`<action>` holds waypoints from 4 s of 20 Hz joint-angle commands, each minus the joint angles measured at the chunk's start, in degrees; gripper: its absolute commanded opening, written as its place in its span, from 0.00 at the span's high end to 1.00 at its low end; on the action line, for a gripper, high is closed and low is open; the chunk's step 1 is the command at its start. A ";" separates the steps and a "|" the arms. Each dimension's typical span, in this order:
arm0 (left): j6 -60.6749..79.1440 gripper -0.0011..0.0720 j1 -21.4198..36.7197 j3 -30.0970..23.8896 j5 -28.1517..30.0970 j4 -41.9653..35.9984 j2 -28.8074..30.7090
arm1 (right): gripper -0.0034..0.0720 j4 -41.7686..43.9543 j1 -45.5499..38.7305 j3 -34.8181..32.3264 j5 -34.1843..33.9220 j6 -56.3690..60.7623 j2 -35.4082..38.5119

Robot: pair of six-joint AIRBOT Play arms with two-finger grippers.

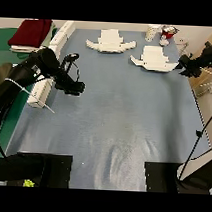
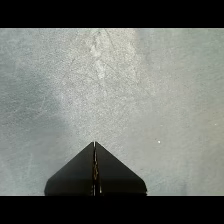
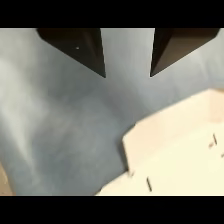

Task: Fold the box.

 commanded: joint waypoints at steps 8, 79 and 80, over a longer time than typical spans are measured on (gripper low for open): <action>0.00 0.97 -0.02 0.04 0.00 0.02 0.00 | 0.42 14.49 -2.08 15.54 3.82 -7.15 -17.97; 0.00 0.97 -0.02 0.07 4.37 -2.97 0.00 | 0.92 21.16 12.28 -65.57 6.36 -20.63 38.56; 0.13 0.97 -0.02 0.07 4.42 -3.93 0.00 | 0.95 21.18 12.31 -65.55 5.86 -20.65 38.56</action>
